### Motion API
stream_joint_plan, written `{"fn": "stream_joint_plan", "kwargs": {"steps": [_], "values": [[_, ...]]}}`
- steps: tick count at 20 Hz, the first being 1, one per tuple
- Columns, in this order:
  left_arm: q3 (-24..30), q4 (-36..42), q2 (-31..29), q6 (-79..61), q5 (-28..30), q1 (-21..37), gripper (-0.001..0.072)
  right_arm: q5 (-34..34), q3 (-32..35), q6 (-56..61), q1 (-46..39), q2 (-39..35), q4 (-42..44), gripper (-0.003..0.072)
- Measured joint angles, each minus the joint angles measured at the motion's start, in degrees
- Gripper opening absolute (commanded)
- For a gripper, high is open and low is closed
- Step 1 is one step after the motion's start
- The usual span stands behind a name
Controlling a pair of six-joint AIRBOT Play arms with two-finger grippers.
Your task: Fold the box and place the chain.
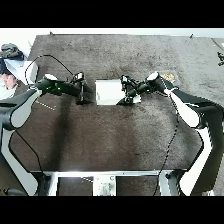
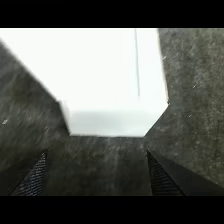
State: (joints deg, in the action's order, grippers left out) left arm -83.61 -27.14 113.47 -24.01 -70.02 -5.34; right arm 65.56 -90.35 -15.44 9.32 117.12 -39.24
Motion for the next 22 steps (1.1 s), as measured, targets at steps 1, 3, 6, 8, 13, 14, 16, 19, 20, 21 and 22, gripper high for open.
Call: {"fn": "stream_joint_plan", "kwargs": {"steps": [1, 3, 6, 8, 13, 14, 16, 19, 20, 21, 22], "values": [[0.2, 0.0, 0.1, -0.9, -0.1, -0.2, 0.0716, 0.0, 0.0, 0.0, 0.0, 0.0, 0.0, 0.0346], [0.4, 0.5, 0.1, -2.6, -0.2, -0.4, 0.0716, 0.0, 0.0, 0.0, 0.0, 0.0, 0.0, 0.0346], [0.5, 1.5, 0.2, -4.1, 0.6, -1.2, 0.0715, 0.0, 0.0, 0.0, 0.0, 0.0, 0.0, 0.0346], [0.5, 2.2, 0.2, -5.1, 1.7, -1.3, 0.0714, 0.0, 0.0, 0.0, 0.0, 0.0, 0.0, 0.0346], [0.5, 3.3, 0.2, -6.1, 1.8, -1.6, 0.0714, 0.0, 0.0, 0.0, 0.0, 0.0, 0.0, 0.0346], [0.5, 3.4, 0.2, -6.2, 1.7, -1.6, 0.0714, 0.0, 0.0, 0.0, 0.0, 0.0, 0.0, 0.0346], [0.5, 3.7, 0.2, -6.4, 1.6, -1.8, 0.0714, 0.0, 0.0, 0.0, 0.0, 0.0, 0.0, 0.0346], [0.5, 4.7, 0.2, -6.6, 1.6, -1.9, 0.0714, 0.0, 0.0, 0.0, 0.0, 0.0, 0.0, 0.0346], [0.5, 5.0, 0.2, -6.6, 1.6, -1.9, 0.0714, 0.1, 0.0, 0.0, 0.0, 0.0, 0.0, 0.0346], [0.5, 5.3, 0.2, -6.5, 1.5, -2.0, 0.0714, 0.1, 0.0, 0.1, 0.0, 0.0, 0.0, 0.0346], [0.5, 5.5, 0.2, -6.4, 1.3, -2.0, 0.0714, 0.1, 0.0, 0.1, 0.0, 0.0, 0.0, 0.0346]]}}
